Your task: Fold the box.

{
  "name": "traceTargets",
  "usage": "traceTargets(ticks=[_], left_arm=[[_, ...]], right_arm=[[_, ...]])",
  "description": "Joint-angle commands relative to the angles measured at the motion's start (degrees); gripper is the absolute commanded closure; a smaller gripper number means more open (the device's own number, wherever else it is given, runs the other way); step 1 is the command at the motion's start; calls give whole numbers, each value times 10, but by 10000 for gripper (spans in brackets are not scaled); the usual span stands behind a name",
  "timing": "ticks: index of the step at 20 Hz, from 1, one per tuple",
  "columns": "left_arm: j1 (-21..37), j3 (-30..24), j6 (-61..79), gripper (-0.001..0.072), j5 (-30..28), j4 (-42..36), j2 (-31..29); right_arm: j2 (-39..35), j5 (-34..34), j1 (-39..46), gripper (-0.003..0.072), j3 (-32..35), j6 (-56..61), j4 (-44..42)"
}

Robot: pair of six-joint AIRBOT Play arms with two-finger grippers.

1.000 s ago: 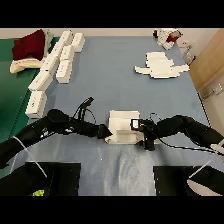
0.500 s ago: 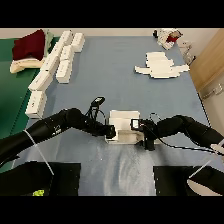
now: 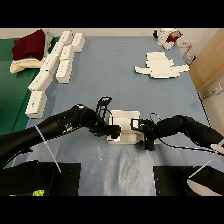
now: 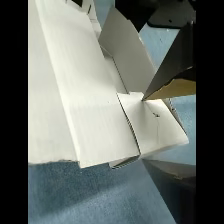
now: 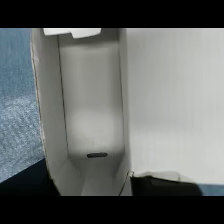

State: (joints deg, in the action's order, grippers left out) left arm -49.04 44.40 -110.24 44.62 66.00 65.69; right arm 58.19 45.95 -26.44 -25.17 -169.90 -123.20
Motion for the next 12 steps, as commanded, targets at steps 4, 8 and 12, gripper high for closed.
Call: traceTargets(ticks=[4, 8, 12], left_arm=[[-8, 20, -80, 178, 36, 47, 22], [-23, 37, -98, 178, 38, 56, 47], [-35, 61, -124, 179, 50, 80, 68]], right_arm=[[0, 0, 0, 129, 0, 0, 0], [0, 0, 0, 129, 0, 0, 0], [0, 0, 0, 129, 0, 0, 0]])
